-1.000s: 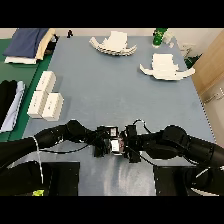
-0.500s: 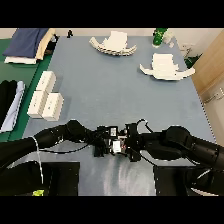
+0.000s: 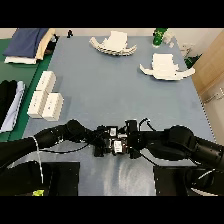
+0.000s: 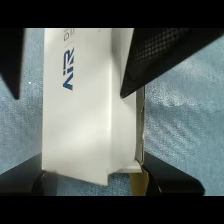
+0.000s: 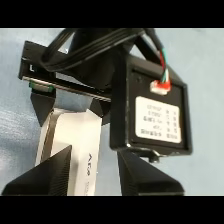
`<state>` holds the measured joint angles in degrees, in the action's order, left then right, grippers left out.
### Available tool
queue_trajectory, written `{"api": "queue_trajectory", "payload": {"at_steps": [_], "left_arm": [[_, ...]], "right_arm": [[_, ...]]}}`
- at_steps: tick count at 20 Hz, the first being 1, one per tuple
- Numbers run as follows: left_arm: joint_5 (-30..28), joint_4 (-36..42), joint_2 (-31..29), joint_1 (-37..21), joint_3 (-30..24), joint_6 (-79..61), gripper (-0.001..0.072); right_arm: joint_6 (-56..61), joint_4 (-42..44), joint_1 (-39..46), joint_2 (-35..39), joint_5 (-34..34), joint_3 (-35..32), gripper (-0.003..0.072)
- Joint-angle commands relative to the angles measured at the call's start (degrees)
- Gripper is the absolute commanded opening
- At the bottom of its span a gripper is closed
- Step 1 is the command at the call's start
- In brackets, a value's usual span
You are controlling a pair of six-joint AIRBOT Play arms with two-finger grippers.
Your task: Fold the box.
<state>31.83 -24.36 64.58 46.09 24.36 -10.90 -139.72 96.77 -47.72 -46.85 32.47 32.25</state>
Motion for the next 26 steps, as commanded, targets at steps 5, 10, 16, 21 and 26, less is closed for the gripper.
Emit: {"api": "queue_trajectory", "payload": {"at_steps": [5, 10, 16, 21, 26], "left_arm": [[0.09, -0.04, 0.02, 0.0, 0.0, -0.07, 0.0452], [0.09, -0.04, 0.02, 0.0, 0.0, -0.07, 0.0452], [0.09, -0.07, 0.02, 0.0, 0.0, -0.07, 0.0452], [0.09, -0.04, 0.02, 0.0, 0.0, -0.07, 0.0452], [0.09, -0.04, 0.02, 0.0, 0.0, -0.07, 0.0452]], "right_arm": [[1.7, 0.0, -0.15, -2.14, 0.33, -0.09, 0.0352], [1.64, 3.69, -0.92, -3.08, 1.86, -0.09, 0.0335], [1.66, 4.66, -2.73, -2.91, 3.54, -0.07, 0.0346], [2.01, 4.68, -2.73, 0.11, 3.56, -0.07, 0.0477], [21.92, 4.63, -2.51, 7.41, 1.62, -2.69, 0.0006]]}}
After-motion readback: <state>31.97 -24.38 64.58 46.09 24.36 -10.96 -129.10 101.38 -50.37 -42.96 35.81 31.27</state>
